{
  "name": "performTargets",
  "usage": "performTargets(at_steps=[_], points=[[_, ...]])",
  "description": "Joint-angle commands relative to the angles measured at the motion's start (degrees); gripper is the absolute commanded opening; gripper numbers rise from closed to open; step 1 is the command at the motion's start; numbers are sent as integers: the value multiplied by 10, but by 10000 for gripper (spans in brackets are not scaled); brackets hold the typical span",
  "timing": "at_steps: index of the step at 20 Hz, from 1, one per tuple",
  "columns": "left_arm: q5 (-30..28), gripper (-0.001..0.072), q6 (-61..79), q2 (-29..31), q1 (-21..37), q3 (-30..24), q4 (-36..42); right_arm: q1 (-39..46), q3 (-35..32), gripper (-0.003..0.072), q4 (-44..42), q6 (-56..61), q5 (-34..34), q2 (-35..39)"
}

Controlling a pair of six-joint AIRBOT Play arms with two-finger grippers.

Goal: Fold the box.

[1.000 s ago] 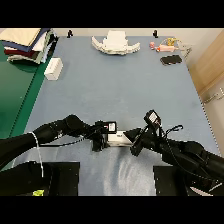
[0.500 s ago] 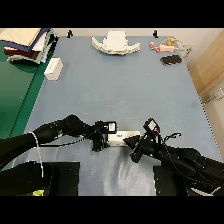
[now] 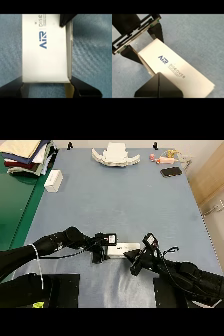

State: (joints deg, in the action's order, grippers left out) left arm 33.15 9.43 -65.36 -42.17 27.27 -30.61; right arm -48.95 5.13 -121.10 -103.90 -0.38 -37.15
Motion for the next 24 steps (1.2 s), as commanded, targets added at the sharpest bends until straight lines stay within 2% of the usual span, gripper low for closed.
performTargets(at_steps=[1, 11, 16, 19, 24], points=[[0, 472, 0, 0, 0, 0, 0, -1, -2, 4, -7, 0, -5, -15], [0, 472, 0, 0, 0, 0, 0, -1, -8, 4, -9, 6, 1, -13], [0, 472, 0, 0, 0, 0, 0, 0, 8, 4, -8, 5, 6, 46], [0, 472, 0, 0, 0, 0, 0, 1, 9, 5, 24, 3, 8, 87], [0, 472, 0, 0, 0, 0, 0, 3, 9, 6, 62, 3, 9, 94]])
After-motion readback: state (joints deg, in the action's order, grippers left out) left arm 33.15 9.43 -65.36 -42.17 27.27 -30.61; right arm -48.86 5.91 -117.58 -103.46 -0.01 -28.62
